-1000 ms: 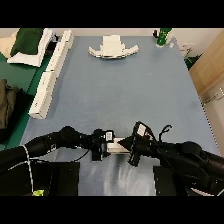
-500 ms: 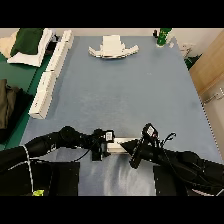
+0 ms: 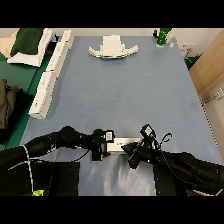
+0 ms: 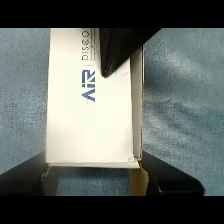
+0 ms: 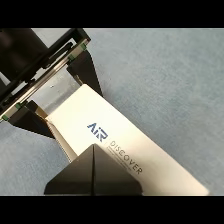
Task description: Fold the box.
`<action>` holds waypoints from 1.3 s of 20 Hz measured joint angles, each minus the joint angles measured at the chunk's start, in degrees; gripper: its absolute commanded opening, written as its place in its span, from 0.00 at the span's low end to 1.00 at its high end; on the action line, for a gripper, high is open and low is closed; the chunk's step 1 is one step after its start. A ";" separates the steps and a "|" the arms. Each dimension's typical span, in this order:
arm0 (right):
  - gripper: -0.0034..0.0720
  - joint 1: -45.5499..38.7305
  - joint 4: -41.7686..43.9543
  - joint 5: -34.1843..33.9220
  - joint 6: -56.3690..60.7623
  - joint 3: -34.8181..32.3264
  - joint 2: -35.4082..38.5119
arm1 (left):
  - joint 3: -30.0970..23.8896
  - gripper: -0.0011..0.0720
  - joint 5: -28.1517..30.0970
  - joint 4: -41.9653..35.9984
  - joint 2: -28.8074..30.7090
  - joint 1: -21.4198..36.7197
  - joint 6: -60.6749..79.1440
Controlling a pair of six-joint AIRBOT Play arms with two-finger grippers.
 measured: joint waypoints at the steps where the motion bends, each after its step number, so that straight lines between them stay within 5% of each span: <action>1: 0.05 0.09 0.00 0.13 0.42 -0.04 -0.52 | 0.00 0.68 0.00 0.00 0.00 0.00 0.00; 9: 0.05 0.26 -0.07 1.14 1.86 0.04 -1.86 | 0.00 0.68 0.00 0.00 0.00 0.00 -0.02; 26: 0.05 -3.15 -7.74 -0.79 2.01 3.78 8.22 | 0.00 0.68 -0.02 -0.02 0.00 0.00 0.04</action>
